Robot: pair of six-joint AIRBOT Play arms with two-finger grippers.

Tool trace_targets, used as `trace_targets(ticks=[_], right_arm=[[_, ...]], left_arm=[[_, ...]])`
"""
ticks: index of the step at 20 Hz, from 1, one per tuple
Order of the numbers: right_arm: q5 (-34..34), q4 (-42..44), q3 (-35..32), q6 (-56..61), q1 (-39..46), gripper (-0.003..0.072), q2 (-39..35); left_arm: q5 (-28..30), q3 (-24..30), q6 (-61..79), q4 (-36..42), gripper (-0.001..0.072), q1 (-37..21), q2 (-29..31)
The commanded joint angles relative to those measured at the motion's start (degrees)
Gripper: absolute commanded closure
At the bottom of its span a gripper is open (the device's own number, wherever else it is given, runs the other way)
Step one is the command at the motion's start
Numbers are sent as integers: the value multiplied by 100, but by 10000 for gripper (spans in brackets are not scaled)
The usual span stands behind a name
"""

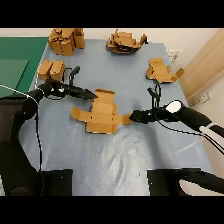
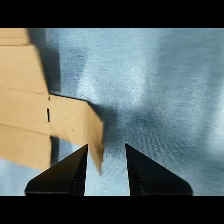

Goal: Fold the box.

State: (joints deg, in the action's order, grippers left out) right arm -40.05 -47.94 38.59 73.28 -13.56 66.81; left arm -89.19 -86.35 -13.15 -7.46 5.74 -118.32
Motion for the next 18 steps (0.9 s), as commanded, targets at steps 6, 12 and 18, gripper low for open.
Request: trace_targets(ticks=[6, 12, 18], right_arm=[[-612, -2494, 9, 935, -2, 299, -1823], [-1908, -3866, 2, 385, -551, 300, -2780], [-2214, -4172, 0, -1093, -2350, 299, -3283]], left_arm=[[-184, 52, 2135, -216, 698, 48, 802], [542, 1471, 3329, -352, 700, 229, 1504], [1014, 2402, 4107, -417, 698, 203, 2024]])
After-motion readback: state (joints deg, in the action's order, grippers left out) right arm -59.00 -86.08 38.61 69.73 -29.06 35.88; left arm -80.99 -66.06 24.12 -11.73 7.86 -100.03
